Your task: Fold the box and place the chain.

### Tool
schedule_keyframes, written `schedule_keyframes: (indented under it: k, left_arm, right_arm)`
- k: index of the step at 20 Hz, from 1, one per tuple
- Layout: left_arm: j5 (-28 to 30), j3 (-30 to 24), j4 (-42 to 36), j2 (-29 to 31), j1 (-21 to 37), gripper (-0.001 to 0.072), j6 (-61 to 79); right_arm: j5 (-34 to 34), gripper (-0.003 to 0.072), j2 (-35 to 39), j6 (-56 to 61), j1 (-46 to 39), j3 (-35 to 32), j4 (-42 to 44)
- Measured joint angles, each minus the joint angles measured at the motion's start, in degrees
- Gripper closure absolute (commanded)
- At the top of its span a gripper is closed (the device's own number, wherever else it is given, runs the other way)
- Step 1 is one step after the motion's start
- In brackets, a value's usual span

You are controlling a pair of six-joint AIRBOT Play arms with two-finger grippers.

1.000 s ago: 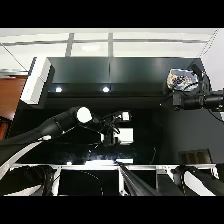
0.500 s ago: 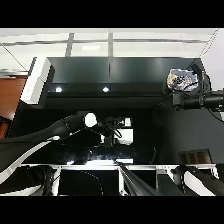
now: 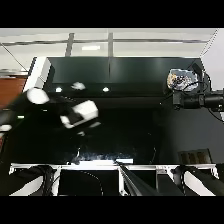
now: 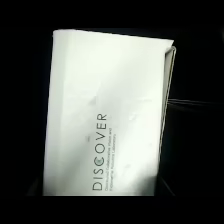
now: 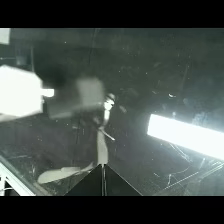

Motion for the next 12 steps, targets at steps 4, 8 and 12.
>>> schedule_keyframes:
  k: [4, 8, 12]
  left_arm:
    - [-4.44, -3.78, 3.69, 4.94, 26.47, 0.0407, -4.76]
    - [-6.27, -4.76, 4.74, 6.34, 46.64, 0.0407, -6.36]
    - [-2.64, -3.74, 5.22, 5.68, 53.40, 0.0406, -4.28]
  right_arm:
    - [-0.57, 0.0676, 0.00, -0.42, 0.15, 0.00, 0.02]
    - [-1.36, 0.0676, 0.00, -1.09, 0.26, 0.00, 0.04]
    - [-1.62, 0.0676, 0.00, -1.40, 0.26, 0.00, 0.02]
